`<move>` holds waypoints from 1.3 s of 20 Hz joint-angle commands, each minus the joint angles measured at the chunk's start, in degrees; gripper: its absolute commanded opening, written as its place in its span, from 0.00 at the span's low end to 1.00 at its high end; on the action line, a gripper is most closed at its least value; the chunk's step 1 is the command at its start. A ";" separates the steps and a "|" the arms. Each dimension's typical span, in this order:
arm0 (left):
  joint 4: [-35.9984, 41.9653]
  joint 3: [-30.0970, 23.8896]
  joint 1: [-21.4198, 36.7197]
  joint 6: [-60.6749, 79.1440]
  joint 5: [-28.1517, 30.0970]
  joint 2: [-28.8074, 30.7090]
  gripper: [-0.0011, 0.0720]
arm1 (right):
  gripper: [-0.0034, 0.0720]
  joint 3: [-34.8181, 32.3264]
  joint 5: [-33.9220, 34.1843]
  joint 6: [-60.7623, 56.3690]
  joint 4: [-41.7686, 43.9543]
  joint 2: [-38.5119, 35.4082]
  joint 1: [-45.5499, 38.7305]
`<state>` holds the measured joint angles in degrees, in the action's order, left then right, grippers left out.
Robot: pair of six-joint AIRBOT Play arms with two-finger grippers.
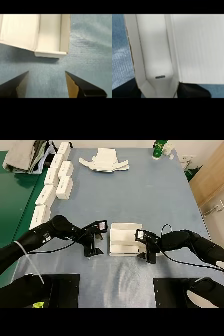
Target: Fold the box.
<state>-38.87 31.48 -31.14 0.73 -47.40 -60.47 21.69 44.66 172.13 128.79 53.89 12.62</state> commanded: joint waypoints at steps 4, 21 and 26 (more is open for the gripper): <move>10.73 -1.07 -4.35 11.74 7.89 -7.30 0.97 | 0.72 0.04 -0.02 -0.02 0.00 -0.04 0.00; 12.26 -0.59 -7.45 15.39 8.52 -10.43 0.97 | 0.72 0.04 -0.02 -0.02 0.00 -0.04 0.00; 12.28 -0.59 -7.67 15.34 7.96 -10.43 0.97 | 0.72 0.04 -0.02 -0.02 0.00 -0.04 0.00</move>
<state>-26.28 30.87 -38.63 15.88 -38.63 -70.87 21.69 44.91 172.20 128.77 53.89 12.64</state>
